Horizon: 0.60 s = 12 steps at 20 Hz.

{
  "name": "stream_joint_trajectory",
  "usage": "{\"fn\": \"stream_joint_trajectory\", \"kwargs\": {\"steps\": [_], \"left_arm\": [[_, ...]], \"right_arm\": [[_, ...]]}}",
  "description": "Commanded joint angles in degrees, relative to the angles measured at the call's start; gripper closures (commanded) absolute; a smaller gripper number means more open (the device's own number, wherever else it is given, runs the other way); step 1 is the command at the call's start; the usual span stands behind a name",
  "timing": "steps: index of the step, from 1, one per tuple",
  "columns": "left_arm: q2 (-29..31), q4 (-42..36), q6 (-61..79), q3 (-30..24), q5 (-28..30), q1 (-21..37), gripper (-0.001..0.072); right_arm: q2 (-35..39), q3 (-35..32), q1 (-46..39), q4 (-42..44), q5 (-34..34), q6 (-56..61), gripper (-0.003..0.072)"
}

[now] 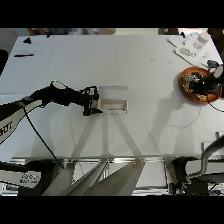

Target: Fold the box and place the chain.

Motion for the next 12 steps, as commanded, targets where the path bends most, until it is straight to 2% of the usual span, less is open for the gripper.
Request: {"fn": "stream_joint_trajectory", "kwargs": {"steps": [1,3,7,12], "left_arm": [[0.0,0.0,0.0,0.0,0.0,0.0,0.0364],[0.0,0.0,0.0,0.0,0.0,0.0,0.0364],[0.0,0.0,0.0,0.0,0.0,0.0,0.0364],[0.0,0.0,0.0,0.0,0.0,0.0,0.0364]], "right_arm": [[6.4,0.1,0.0,-0.2,1.4,-0.6,0.0673],[10.8,0.1,0.0,0.1,3.9,-4.2,0.0673],[16.9,0.1,0.2,3.6,14.4,-11.1,0.0674],[23.3,0.1,8.3,5.9,17.9,-11.1,0.0676]]}}
